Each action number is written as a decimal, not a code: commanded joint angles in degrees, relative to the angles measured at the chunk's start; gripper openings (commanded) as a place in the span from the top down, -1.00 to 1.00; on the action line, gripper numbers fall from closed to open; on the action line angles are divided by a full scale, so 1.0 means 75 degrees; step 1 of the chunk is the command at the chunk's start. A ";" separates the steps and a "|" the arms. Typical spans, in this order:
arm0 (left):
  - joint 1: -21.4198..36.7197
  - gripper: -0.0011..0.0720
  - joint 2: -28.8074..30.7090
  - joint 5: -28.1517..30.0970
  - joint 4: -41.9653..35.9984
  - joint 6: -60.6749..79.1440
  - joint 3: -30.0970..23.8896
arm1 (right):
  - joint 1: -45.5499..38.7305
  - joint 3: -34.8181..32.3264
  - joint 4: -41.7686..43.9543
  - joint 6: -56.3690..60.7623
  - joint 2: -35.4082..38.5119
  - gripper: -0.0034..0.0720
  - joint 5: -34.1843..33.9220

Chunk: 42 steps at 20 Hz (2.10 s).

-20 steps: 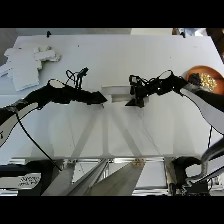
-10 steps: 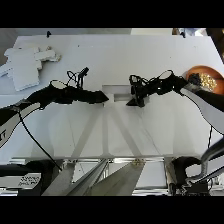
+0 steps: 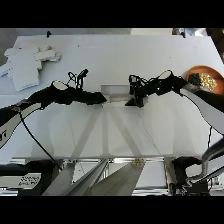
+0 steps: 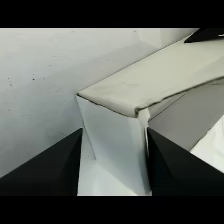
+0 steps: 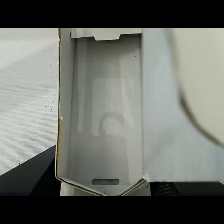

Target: Fold the box and place the chain.

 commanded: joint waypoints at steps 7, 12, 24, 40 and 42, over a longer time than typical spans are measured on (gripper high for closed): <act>-0.0265 -0.05 0.0437 0.0079 0.0979 -0.0391 0.0032 | -0.0003 0.0003 -0.0023 0.0000 0.0000 -0.30 0.0003; -0.0411 -0.50 0.0434 0.0085 0.0997 -0.0385 0.0032 | -0.0003 0.0003 -0.0023 0.0000 0.0000 -0.30 0.0003; -0.0816 -0.39 0.0353 0.0178 0.3646 -0.3200 0.0918 | -0.0003 0.0003 -0.0023 0.0000 0.0000 -0.30 0.0003; -0.2282 0.12 0.0003 -0.0723 0.6685 -0.6886 0.2177 | -0.0003 0.0003 -0.0023 0.0000 0.0000 -0.30 0.0003; -0.2361 0.12 -0.0058 -0.0930 0.6983 -0.7347 0.2192 | -0.0003 0.0003 -0.0026 -0.0003 0.0000 -0.30 0.0000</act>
